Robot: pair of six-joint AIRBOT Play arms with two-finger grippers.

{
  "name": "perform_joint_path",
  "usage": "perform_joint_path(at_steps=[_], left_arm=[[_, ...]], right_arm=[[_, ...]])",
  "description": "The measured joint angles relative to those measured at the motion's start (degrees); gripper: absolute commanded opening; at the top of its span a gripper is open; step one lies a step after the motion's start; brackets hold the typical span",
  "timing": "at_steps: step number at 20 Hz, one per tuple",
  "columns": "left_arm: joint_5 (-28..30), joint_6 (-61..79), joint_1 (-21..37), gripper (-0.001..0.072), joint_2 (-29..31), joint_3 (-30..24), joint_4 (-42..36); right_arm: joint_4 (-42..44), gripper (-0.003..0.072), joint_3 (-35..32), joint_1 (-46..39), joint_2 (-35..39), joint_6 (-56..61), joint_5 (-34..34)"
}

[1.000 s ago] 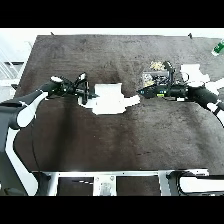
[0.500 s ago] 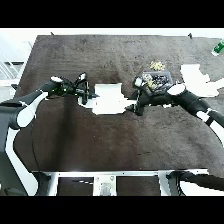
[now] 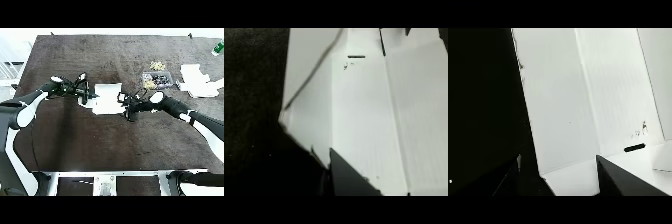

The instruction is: Fold the box and place the chain.

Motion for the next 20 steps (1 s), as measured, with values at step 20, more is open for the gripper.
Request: perform_joint_path(at_steps=[20], left_arm=[[-0.1,0.0,0.0,0.002,0.0,0.0,0.0]], right_arm=[[2.2,0.065,4.2,-0.1,-0.9,-0.5,-8.7]])
